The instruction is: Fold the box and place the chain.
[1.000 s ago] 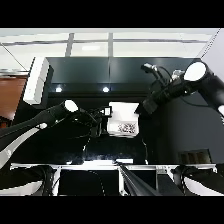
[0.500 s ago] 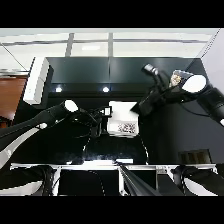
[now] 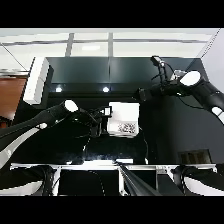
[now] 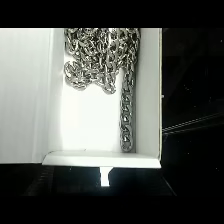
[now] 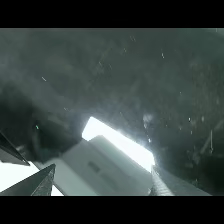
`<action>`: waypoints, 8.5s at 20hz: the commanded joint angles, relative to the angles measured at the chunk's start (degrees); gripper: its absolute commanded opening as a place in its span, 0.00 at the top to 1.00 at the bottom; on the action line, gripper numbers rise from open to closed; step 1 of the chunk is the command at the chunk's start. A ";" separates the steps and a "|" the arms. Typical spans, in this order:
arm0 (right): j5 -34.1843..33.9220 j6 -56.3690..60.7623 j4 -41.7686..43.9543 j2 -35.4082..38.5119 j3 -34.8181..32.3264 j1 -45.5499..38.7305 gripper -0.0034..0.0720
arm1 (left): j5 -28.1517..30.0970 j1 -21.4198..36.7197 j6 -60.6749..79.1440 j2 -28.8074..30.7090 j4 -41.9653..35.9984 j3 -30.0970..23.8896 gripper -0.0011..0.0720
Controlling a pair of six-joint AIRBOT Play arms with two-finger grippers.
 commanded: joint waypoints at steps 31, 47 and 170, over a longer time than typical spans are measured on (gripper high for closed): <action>11.34 -26.34 -5.81 9.84 -9.73 11.67 0.00 | -0.02 0.04 0.02 0.00 0.00 0.02 0.51; 10.23 -20.72 -13.75 11.78 -9.90 18.32 0.00 | -0.20 0.02 0.02 0.00 0.00 0.02 0.51; 2.47 -28.24 -7.96 10.73 -13.22 16.68 0.54 | -0.44 -0.04 0.02 -0.02 0.00 0.02 0.51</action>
